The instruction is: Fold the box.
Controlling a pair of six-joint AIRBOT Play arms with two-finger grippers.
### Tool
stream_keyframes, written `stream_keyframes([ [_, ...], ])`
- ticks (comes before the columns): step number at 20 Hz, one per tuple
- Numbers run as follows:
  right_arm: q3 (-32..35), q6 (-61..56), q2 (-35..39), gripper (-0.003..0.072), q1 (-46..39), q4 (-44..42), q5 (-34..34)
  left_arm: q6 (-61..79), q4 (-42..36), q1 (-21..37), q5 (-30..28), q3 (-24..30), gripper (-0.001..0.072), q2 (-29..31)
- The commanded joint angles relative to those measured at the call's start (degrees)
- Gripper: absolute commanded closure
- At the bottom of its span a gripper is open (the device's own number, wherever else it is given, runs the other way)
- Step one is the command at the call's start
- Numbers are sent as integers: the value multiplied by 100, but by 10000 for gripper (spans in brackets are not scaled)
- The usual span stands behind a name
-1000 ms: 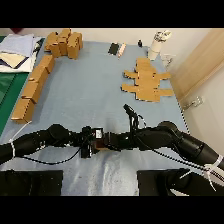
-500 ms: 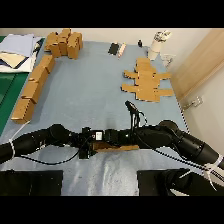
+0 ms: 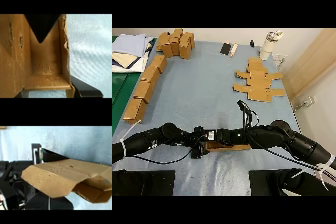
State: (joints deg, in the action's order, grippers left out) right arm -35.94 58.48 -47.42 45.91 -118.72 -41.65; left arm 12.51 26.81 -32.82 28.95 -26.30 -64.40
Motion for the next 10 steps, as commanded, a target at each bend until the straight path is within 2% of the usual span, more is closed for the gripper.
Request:
stream_keyframes([
  [1, -4, 0, -4, 683, 0, 2, 0, -81, 2, 2, 11, -4, 178, -2],
  [6, -4, -2, -2, 683, -2, 212, -114, -321, 2, 2, 15, -4, 177, -2],
  [10, -4, -638, -2, 684, -2, 1086, -588, -356, 2, 2, 55, 2, 148, -42],
])
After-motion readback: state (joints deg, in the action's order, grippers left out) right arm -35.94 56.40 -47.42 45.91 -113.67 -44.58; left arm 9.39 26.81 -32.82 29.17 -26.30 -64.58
